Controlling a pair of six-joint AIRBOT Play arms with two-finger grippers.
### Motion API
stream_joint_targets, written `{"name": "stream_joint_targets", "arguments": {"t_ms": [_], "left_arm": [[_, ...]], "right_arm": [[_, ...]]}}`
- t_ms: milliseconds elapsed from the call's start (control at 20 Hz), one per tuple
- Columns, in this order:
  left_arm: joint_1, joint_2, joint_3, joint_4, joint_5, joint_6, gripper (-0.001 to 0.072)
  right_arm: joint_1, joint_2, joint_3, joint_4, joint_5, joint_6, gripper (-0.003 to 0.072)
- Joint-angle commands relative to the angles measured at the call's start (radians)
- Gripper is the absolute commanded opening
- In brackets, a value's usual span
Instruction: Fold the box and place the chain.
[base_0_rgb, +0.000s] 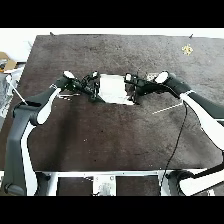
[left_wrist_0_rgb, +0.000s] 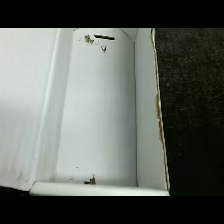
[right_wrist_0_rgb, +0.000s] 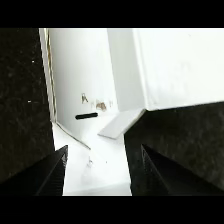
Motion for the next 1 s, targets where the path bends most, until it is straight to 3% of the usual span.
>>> {"name": "stream_joint_targets", "arguments": {"t_ms": [0,50,100,150,450,950], "left_arm": [[0.000,0.000,0.001,0.000,0.001,0.000,0.0388],[0.000,0.000,0.001,0.000,0.001,0.000,0.0388],[0.000,0.000,0.001,0.000,0.001,0.000,0.0388],[0.000,0.000,0.001,0.000,0.001,0.000,0.0389],[0.000,0.000,0.001,0.000,0.001,0.000,0.0389],[0.000,0.000,0.001,0.000,0.001,0.000,0.0389]], "right_arm": [[0.008,-0.042,-0.003,0.108,-0.030,-0.101,0.0425],[0.008,-0.048,-0.003,0.118,-0.044,-0.101,0.0423],[0.008,-0.050,-0.003,0.117,-0.049,-0.101,0.0330],[0.008,-0.050,-0.003,0.127,-0.052,-0.102,0.0315],[0.012,-0.052,-0.004,0.309,-0.001,-0.187,0.0314],[0.014,-0.108,-0.004,0.366,0.002,-0.235,0.0315]]}}
